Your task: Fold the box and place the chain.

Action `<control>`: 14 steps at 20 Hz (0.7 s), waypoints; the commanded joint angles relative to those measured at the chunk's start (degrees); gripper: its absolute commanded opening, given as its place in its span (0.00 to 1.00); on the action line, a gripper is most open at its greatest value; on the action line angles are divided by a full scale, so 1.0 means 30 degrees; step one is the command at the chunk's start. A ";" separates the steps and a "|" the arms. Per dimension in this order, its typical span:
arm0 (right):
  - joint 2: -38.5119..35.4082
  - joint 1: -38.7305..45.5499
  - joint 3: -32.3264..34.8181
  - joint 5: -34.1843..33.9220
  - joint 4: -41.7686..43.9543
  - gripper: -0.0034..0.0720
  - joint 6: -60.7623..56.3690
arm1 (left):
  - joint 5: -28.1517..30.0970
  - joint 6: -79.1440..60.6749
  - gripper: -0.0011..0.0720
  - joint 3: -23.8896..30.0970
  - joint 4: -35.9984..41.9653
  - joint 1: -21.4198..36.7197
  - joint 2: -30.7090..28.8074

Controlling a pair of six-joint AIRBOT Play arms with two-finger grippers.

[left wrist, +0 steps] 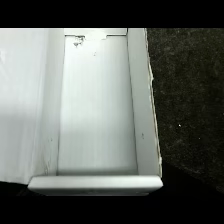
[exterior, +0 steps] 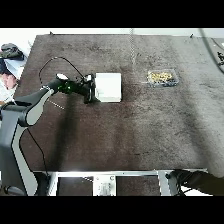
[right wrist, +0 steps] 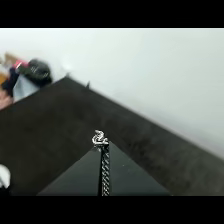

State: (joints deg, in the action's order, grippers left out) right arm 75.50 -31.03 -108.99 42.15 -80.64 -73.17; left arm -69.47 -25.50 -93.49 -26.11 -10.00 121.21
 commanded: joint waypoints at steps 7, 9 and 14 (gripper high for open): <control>0.4954 -0.0401 0.0066 0.4561 0.2681 0.06 0.0029 | 0.0000 0.0000 0.49 0.0000 -0.0007 -0.0007 -0.0007; 0.5778 -0.0342 0.0437 0.4539 0.2681 0.06 0.0022 | 0.0000 0.0000 0.49 0.0000 -0.0007 -0.0007 -0.0007; 0.6360 0.0678 0.3038 0.3847 0.2688 0.06 -0.0495 | 0.0000 0.0000 0.49 0.0000 -0.0007 -0.0007 -0.0007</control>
